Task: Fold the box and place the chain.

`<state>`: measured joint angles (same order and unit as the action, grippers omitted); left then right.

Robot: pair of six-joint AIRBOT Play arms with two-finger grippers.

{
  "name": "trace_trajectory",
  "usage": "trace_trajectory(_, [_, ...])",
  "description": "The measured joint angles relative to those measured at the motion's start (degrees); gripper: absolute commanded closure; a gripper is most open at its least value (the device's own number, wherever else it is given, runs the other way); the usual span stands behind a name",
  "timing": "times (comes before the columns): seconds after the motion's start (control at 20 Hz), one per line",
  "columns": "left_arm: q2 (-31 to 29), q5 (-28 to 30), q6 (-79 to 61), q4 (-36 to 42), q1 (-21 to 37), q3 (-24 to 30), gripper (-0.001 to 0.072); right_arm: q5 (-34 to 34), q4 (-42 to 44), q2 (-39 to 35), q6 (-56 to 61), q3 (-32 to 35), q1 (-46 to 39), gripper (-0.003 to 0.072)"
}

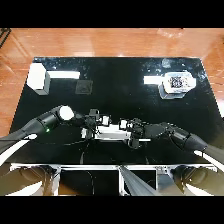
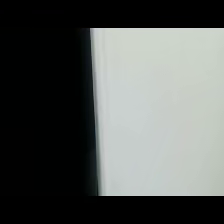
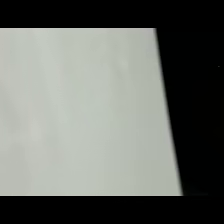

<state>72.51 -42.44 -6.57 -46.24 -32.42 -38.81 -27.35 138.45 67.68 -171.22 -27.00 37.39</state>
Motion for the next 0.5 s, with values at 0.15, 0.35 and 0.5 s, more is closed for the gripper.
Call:
trace_trajectory(0.15, [0.0, -0.02, 0.02, 0.02, 0.0, 0.0, 0.0686, -0.02, -0.2, 0.13, 0.04, 0.0, 0.0, -0.0014])
trace_trajectory(0.35, [0.0, -0.09, 0.02, 0.02, 0.0, 0.0, 0.0687, -0.98, -0.63, 0.13, -0.07, 0.0, -0.96, -0.0014])
trace_trajectory(0.5, [0.0, -0.11, 0.02, 0.04, 0.0, 0.0, 0.0687, -2.34, -0.66, 0.13, -0.07, -0.02, -1.73, -0.0014])
